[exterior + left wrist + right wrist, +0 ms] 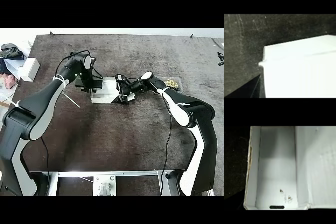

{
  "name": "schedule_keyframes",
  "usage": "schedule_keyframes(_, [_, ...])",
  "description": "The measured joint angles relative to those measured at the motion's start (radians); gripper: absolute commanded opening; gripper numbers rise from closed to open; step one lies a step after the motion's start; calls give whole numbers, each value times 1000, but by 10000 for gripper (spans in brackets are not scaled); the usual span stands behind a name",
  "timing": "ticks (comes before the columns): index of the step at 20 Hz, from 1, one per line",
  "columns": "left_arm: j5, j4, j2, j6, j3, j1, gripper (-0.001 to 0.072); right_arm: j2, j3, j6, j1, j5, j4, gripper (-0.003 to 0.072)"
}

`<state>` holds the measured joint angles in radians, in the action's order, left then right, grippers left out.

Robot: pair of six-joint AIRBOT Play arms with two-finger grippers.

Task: Fold the box and place the chain.

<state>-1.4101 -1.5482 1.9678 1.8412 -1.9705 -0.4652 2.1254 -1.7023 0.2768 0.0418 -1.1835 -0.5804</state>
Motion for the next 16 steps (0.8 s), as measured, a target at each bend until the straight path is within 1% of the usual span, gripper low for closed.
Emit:
schedule_keyframes(3, [-12, -5, -30, -56, -18, 1, 308, 0, 0, 0, 0, 0, 0, 375])
schedule_keyframes(5, [19, -11, -67, -100, 3, 6, 308, 0, 0, 0, 0, 0, 0, 375])
schedule_keyframes(7, [79, 6, -119, -150, 64, 29, 308, 0, 0, 0, 0, 0, 0, 375])
schedule_keyframes(9, [174, 73, -188, -228, 167, 74, 308, 0, 0, -1, 0, 1, 0, 375])
schedule_keyframes(11, [280, 216, -259, -364, 303, 140, 307, 0, 0, -1, 0, 1, 0, 375])
schedule_keyframes(13, [392, 429, -325, -622, 468, 224, 307, 0, 0, -1, 0, 1, 0, 375])
schedule_keyframes(15, [456, 640, -362, -907, 601, 301, 307, 0, 0, -1, 0, 1, 0, 375])
schedule_keyframes(16, [477, 723, -373, -1025, 649, 330, 307, 0, 0, -1, 0, 1, 0, 375])
